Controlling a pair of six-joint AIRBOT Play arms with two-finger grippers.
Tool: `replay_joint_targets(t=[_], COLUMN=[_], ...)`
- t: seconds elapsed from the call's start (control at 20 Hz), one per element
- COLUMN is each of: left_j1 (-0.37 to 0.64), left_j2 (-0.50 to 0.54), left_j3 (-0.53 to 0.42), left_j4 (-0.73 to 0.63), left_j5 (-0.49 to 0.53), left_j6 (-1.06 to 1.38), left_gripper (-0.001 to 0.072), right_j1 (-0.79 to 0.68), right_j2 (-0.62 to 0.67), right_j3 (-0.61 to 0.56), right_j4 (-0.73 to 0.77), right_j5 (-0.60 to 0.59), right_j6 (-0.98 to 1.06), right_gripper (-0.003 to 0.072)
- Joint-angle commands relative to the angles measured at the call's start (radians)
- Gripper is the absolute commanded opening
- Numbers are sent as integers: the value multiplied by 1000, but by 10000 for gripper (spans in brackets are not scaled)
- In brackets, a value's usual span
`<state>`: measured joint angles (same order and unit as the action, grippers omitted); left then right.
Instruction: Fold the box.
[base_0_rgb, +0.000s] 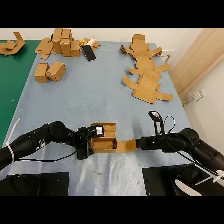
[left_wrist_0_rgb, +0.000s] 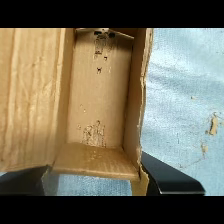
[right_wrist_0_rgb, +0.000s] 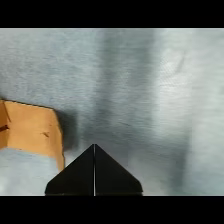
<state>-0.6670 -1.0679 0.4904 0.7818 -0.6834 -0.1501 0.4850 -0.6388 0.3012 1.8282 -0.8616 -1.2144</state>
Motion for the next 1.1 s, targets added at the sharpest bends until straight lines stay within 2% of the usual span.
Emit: replay_joint_targets(t=[0.0, 0.25, 0.65, 0.7, 0.85, 0.9, 0.95, 1.05], left_j1=[0, 0, 0, 0, 0, 0, 0, 0], left_j2=[0, 0, 0, 0, 0, 0, 0, 0], left_j3=[1, 1, 1, 1, 1, 1, 1, 1], left_j4=[0, 0, 0, 0, 0, 0, 0, 0], left_j5=[0, 0, 0, 0, 0, 0, 0, 0], left_j6=[0, 0, 0, 0, 0, 0, 0, 0], left_gripper=[514, 514, 514, 515, 515, 514, 514, 514], right_j1=[33, 139, 190, 190, 190, 190, 190, 190], right_j2=[-87, -122, -89, -90, -90, -91, -92, -103], right_j3=[-7, -7, 105, 113, 117, 117, 117, 117], right_j4=[145, 224, 235, 233, 227, 229, 229, 229], right_j5=[101, 199, 166, 156, 145, 145, 144, 145], right_j6=[8, 10, 10, 10, 10, 10, 10, 10], right_gripper=[3, 3, 11, 78, 139, 265, 321, 383])
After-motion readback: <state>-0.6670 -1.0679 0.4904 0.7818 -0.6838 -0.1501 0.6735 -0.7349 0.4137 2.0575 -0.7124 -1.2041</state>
